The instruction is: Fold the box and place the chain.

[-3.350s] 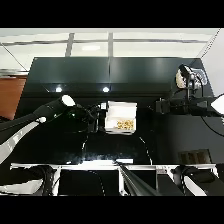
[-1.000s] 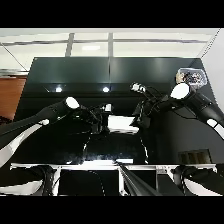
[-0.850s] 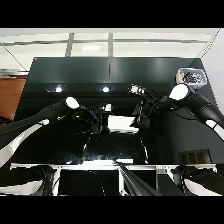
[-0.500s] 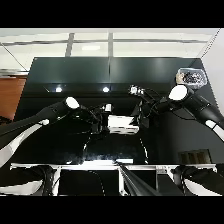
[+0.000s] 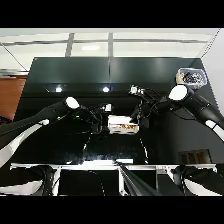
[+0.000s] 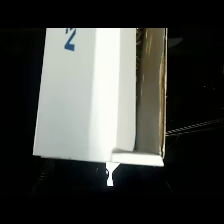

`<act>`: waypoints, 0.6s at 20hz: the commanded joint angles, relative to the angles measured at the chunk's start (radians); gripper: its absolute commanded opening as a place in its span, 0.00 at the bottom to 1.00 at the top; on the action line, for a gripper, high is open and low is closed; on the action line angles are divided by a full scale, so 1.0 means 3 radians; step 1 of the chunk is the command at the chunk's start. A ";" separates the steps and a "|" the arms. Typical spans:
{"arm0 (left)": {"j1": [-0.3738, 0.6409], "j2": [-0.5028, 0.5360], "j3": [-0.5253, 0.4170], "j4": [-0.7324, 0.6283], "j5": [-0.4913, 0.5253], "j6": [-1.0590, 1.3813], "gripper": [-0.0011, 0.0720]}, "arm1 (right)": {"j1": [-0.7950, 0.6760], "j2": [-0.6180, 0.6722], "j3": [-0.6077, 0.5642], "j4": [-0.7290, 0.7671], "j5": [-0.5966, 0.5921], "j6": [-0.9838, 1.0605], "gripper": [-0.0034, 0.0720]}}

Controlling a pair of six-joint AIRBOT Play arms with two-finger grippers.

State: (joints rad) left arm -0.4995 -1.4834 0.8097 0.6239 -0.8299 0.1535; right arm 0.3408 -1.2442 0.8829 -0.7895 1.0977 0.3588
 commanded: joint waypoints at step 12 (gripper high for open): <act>-0.0001 -0.0001 -0.0001 0.0001 -0.0001 -0.0003 0.68 | 0.0028 0.0003 -0.0003 -0.0141 0.0121 0.0011 0.39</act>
State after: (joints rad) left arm -0.4995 -1.4834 0.8097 0.6239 -0.8303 0.1520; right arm 0.3481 -1.2442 0.8829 -0.8207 1.1282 0.3595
